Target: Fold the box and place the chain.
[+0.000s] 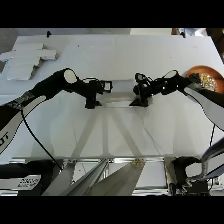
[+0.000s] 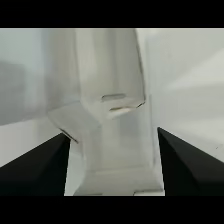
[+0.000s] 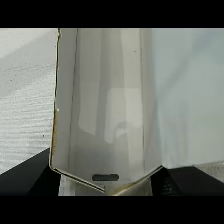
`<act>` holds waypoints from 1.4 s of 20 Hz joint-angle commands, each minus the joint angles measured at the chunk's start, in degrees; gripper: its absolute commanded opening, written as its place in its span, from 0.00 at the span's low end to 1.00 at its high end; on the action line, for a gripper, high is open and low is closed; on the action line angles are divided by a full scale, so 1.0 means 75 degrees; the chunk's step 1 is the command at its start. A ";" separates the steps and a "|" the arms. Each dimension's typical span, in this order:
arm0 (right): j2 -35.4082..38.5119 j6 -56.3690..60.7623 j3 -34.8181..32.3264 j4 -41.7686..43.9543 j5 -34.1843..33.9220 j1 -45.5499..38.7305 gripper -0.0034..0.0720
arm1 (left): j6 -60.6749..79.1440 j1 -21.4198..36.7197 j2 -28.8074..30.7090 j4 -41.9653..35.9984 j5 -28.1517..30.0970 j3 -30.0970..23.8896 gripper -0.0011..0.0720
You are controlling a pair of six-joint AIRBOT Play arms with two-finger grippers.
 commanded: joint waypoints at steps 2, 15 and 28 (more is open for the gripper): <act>0.0006 0.0003 0.0006 0.0003 -0.0003 -0.0003 0.65 | 0.0513 -0.0082 -0.0114 -0.0560 0.0038 0.0000 0.79; 0.0006 0.0003 0.0006 0.0006 -0.0003 -0.0003 0.65 | 0.0627 -0.0227 -0.0254 -0.1070 0.1274 0.0000 0.78; 0.0006 0.0003 0.0006 0.0006 -0.0003 -0.0003 0.65 | 0.0676 -0.0236 -0.0239 0.0385 0.0801 0.0003 0.76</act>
